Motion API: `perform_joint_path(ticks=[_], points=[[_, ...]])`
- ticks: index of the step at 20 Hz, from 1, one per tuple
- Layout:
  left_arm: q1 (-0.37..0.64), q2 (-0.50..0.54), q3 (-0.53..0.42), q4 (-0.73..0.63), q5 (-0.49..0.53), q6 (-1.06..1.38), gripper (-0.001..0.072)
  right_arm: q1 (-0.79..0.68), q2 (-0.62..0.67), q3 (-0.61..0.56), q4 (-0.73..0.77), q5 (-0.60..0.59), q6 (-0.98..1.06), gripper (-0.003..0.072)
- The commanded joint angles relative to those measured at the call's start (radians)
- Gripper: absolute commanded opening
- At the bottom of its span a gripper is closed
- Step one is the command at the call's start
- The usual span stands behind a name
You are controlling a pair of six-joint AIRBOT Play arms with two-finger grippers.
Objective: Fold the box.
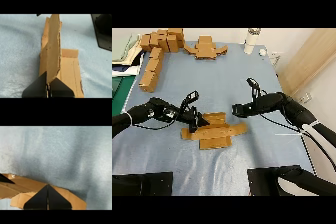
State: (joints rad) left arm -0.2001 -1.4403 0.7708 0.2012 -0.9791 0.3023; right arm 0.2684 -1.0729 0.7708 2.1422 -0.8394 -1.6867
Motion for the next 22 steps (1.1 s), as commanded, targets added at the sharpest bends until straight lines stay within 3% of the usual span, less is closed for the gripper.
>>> perform_joint_path(ticks=[1, 7, 16, 20, 22], points=[[0.0, 0.0, 0.001, 0.001, 0.0, 0.0, 0.0011, 0.0, -0.006, 0.001, 0.0, -0.033, 0.057, 0.0003], [0.0, 0.0, 0.001, 0.001, 0.0, 0.0, 0.0011, 0.002, 0.008, -0.009, -0.029, -0.271, 0.058, 0.0003], [0.0, 0.0, 0.001, 0.001, 0.0, 0.0, 0.0011, 0.049, 0.186, -0.123, -0.039, -0.284, 0.063, 0.0003], [0.0, 0.0, 0.001, 0.001, 0.0, 0.0, 0.0011, 0.181, 0.195, -0.135, -0.065, -0.285, 0.016, 0.0003], [0.0, 0.0, 0.001, 0.001, 0.0, 0.0, 0.0011, 0.312, 0.197, -0.138, -0.151, -0.275, -0.007, 0.0002]])
